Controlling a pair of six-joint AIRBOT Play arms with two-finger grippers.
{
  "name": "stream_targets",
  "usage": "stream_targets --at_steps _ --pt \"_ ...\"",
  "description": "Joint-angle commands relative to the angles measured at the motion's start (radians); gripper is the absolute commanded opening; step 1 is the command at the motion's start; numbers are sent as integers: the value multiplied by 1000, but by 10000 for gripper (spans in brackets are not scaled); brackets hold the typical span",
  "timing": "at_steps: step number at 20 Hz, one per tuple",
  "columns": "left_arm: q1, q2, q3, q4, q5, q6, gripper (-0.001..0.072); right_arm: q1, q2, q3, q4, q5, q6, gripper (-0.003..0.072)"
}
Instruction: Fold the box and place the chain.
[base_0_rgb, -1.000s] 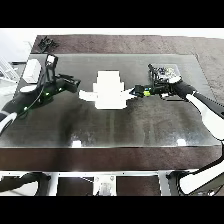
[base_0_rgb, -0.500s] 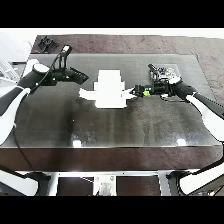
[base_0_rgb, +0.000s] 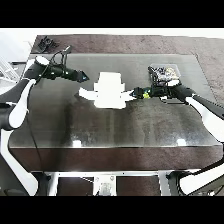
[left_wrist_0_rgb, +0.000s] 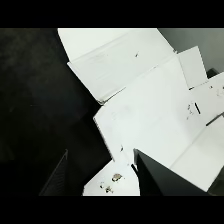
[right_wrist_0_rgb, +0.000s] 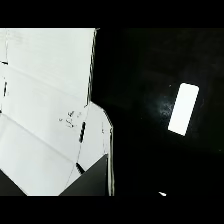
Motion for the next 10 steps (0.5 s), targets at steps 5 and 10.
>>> stream_targets --at_steps 5,10 --pt "-10 -110 113 -39 -88 -73 489 1 5 -2 23 -25 -87 3" --pt "-53 -153 113 -76 -60 -48 490 1 5 -3 49 -25 -103 3"
